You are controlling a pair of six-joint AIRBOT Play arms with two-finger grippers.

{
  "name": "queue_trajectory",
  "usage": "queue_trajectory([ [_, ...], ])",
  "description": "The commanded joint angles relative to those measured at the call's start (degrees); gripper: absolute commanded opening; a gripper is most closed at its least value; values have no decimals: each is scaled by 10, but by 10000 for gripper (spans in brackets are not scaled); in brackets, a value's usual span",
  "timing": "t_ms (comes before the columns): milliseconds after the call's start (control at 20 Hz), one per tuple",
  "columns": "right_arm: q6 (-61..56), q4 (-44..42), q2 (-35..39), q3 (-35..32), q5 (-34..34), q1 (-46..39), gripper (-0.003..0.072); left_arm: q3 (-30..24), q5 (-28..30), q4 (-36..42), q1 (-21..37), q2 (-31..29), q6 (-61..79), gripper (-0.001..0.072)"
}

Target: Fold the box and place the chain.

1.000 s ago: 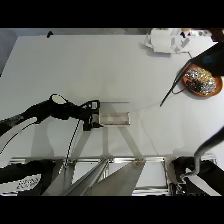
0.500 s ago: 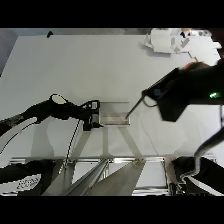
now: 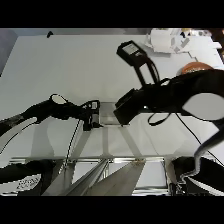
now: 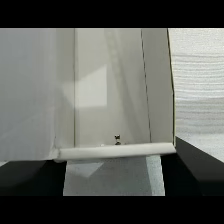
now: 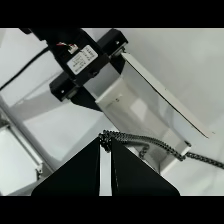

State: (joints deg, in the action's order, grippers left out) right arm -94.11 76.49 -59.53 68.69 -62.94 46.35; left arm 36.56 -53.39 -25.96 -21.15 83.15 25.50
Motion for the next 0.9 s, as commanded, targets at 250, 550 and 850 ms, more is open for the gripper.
queue_trajectory([
  [250, 14, -32, -47, -26, 118, 4, 19, 0, 0, 0, 0, 0, 0, 210],
  [550, 14, -47, -27, -25, 180, 3, 19, 0, 0, 0, 0, 0, 0, 210],
  [850, 16, -15, -5, -25, 186, 3, 19, 0, 0, 0, 0, 0, 0, 210],
])
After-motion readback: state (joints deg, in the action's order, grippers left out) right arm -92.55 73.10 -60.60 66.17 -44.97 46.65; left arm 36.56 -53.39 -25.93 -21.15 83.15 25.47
